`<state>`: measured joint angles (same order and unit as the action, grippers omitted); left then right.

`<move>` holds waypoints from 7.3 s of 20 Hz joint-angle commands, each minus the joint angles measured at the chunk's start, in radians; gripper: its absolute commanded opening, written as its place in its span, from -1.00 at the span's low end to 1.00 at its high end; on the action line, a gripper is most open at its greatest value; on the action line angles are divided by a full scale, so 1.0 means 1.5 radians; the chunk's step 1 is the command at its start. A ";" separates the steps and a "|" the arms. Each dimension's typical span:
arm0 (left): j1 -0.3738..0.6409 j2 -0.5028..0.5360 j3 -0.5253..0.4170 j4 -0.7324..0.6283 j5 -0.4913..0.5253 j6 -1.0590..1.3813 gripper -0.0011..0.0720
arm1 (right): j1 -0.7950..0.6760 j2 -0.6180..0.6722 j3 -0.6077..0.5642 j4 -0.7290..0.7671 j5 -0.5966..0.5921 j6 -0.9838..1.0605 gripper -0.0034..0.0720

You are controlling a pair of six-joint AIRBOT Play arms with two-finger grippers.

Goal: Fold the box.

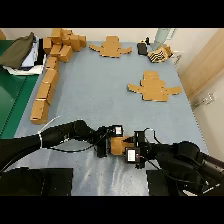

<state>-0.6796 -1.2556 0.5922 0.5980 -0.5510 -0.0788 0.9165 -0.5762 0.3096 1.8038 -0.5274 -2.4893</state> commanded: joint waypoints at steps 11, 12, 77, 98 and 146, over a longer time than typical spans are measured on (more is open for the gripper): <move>0.000 0.000 0.001 0.000 0.000 0.000 0.45 | 0.042 -0.044 -0.001 -0.106 0.056 0.052 0.30; 0.000 0.000 0.001 0.000 0.000 0.000 0.45 | 0.042 -0.038 -0.001 -0.113 0.056 0.056 0.30; 0.000 0.000 0.001 0.000 0.000 0.000 0.45 | 0.042 0.132 0.130 0.026 -0.342 0.764 -0.91; 0.000 0.000 0.001 0.000 0.001 0.000 0.45 | -0.605 -0.364 0.096 0.623 -0.613 0.141 -0.90; 0.000 0.000 0.001 0.000 0.001 0.000 0.45 | -0.529 -0.316 0.359 -0.122 -0.376 0.742 -0.90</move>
<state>-0.6800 -1.2556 0.5922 0.5983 -0.5510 -0.0792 0.0578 -0.9672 0.7540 1.8572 -1.1358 -1.5669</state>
